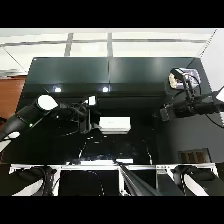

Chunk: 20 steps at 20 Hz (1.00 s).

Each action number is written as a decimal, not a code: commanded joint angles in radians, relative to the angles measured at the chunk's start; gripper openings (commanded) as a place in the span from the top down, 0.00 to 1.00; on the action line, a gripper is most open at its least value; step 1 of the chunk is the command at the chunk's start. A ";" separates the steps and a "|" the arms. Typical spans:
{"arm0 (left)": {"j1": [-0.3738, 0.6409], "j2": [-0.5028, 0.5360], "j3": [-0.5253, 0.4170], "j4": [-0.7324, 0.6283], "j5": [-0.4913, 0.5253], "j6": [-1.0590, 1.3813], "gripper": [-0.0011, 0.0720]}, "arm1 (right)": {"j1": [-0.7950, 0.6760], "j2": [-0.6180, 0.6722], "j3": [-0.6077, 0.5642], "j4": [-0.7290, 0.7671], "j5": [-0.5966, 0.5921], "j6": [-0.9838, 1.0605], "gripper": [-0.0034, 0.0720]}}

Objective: Fold the box and place the chain.

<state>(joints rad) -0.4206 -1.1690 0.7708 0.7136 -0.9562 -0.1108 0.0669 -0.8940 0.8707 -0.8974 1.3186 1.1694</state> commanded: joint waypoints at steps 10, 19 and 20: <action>-0.170 -0.316 0.294 0.039 -0.049 -0.261 0.01 | -0.023 0.016 -0.001 0.023 -0.053 0.039 0.94; -0.229 -0.316 0.298 0.159 -0.075 -0.261 0.01 | -0.023 0.016 -0.001 0.021 -0.059 0.039 0.94; -0.235 -0.316 0.299 0.171 -0.075 -0.261 0.01 | -0.023 0.016 -0.001 0.021 -0.059 0.039 0.94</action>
<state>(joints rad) -0.6388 -1.4834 1.0664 0.8421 -1.0183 -0.3698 0.0441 -0.8787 0.8703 -0.8764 1.2594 1.2087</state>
